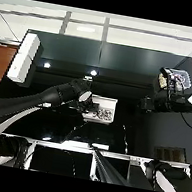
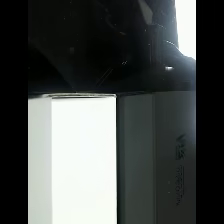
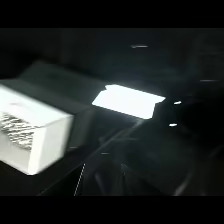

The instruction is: Fold the box and place the chain.

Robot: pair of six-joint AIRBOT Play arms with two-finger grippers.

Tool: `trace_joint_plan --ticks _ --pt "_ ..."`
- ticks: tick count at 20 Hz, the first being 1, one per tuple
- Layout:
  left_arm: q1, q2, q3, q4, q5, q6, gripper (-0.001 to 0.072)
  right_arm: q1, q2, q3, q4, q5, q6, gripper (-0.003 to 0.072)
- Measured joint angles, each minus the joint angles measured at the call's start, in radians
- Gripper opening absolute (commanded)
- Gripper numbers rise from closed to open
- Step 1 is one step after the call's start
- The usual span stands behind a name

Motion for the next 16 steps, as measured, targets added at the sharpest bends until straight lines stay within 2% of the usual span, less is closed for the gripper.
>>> trace_joint_plan --ticks 2,3,5,6,11,14,16 --pt "0.002 0.0 0.001 0.0 0.011 0.0 0.0029 -0.01 0.011 0.0 -0.029 0.002 0.01 0.0268" --pt "0.003 0.0 0.004 0.0 0.013 0.0 0.0063 -0.011 0.015 0.0 -0.034 0.004 0.011 0.0268" --pt "0.006 0.007 0.013 0.001 0.015 0.002 0.0493 -0.008 0.019 0.0 -0.049 0.007 0.014 0.0268" --pt "0.006 0.013 0.016 0.003 0.017 0.0 0.0532 -0.007 0.02 0.0 -0.052 0.008 0.017 0.0268" --pt "-0.014 0.103 0.022 0.084 -0.002 0.04 0.0532 -0.005 0.023 0.0 -0.063 0.006 0.018 0.0268" --pt "-0.024 0.217 -0.008 0.213 -0.068 0.082 0.0532 -0.005 0.023 0.0 -0.064 0.005 0.018 0.0268" --pt "0.015 0.318 -0.071 0.281 -0.098 0.094 0.0532 -0.005 0.023 0.0 -0.067 0.003 0.019 0.0268"
